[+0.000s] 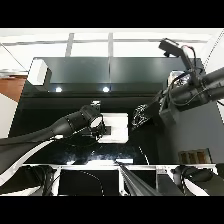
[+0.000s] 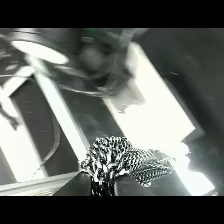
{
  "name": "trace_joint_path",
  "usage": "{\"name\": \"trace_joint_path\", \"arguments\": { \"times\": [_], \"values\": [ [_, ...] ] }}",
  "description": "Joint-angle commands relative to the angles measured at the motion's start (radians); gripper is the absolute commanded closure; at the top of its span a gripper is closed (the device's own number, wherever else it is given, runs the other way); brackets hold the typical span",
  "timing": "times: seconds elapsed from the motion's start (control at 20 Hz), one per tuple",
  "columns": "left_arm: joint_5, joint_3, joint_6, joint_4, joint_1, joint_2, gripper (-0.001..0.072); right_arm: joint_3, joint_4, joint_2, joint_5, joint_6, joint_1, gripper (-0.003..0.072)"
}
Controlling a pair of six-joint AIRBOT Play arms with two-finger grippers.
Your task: Fold the box and place the chain.
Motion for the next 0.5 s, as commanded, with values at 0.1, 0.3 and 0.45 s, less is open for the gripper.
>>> {"name": "trace_joint_path", "arguments": {
  "times": [0.1, 0.3, 0.45],
  "values": [
    [0.004, 0.0, 0.0, 0.003, 0.0, 0.0, 0.0684, -0.003, 0.076, -0.025, -0.056, -0.007, 0.071, 0.0647],
    [0.004, 0.0, 0.0, 0.003, 0.0, 0.0, 0.0684, -0.003, 0.07, -0.092, -0.087, -0.007, 0.104, 0.0646],
    [0.003, 0.0, 0.0, 0.003, 0.0, 0.0, 0.0684, -0.004, 0.012, -0.144, -0.085, -0.006, 0.14, 0.0647]
  ]
}}
